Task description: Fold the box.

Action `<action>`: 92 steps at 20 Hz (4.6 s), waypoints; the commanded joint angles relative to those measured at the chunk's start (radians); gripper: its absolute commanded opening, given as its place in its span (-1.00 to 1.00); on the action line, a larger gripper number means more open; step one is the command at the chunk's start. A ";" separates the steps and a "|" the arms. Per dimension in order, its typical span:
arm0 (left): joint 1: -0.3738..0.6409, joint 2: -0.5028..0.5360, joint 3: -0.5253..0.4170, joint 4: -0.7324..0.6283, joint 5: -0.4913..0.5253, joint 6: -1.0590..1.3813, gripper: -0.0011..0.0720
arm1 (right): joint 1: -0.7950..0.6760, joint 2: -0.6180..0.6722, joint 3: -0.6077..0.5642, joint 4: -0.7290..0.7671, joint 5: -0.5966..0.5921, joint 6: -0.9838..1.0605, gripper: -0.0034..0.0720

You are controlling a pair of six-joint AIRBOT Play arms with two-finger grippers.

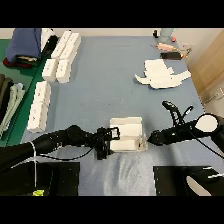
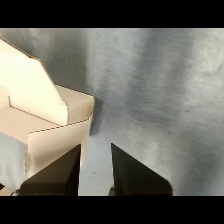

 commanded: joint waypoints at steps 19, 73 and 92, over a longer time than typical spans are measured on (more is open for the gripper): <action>0.000 0.000 0.001 0.000 0.000 0.000 0.30 | 0.358 -0.161 0.047 -0.229 -0.233 0.389 0.30; 0.000 0.000 0.001 0.000 0.000 0.000 0.30 | 0.694 -0.522 0.293 -0.585 -0.027 1.157 -0.91; 0.000 0.000 0.001 0.000 0.000 0.000 0.30 | 0.690 -0.224 0.294 -0.569 0.096 1.111 0.34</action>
